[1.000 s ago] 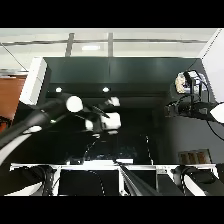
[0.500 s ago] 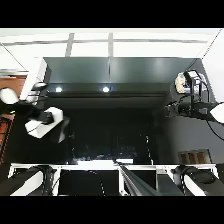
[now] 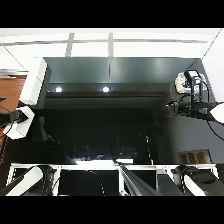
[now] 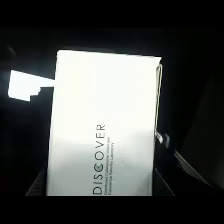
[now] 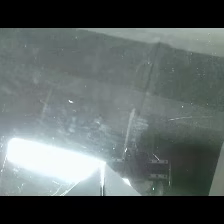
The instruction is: Fold the box and place the chain.
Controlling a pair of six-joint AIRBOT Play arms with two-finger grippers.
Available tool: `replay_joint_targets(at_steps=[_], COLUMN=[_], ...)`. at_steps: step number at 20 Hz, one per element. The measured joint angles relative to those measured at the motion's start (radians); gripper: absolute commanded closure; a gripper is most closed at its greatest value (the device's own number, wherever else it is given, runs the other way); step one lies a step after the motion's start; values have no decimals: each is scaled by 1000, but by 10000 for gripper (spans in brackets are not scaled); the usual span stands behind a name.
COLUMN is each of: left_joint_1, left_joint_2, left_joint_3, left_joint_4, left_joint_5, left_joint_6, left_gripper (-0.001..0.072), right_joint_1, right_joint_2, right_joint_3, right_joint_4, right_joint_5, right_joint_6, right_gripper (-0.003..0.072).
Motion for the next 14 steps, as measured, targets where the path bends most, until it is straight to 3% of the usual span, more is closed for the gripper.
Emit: replay_joint_targets(at_steps=[5,8,10,12,14], left_joint_1=[20,23,23,22,13], left_joint_2=[-69,-129,-151,-162,-162], left_joint_3=[2,9,14,27,48], left_joint_4=[-167,-251,-276,-283,-265], left_joint_5=[156,203,240,269,278], left_joint_6=[158,226,247,260,267], left_gripper=[424,281,273,-8,-8], right_joint_1=[0,0,0,0,0], right_joint_2=[0,0,0,0,0], right_joint_3=[0,0,0,0,0], right_joint_4=[0,0,0,0,0], right_joint_5=[-20,-31,-32,-32,-31], right_joint_6=[19,31,34,39,46], right_gripper=[672,672,672,672,672])
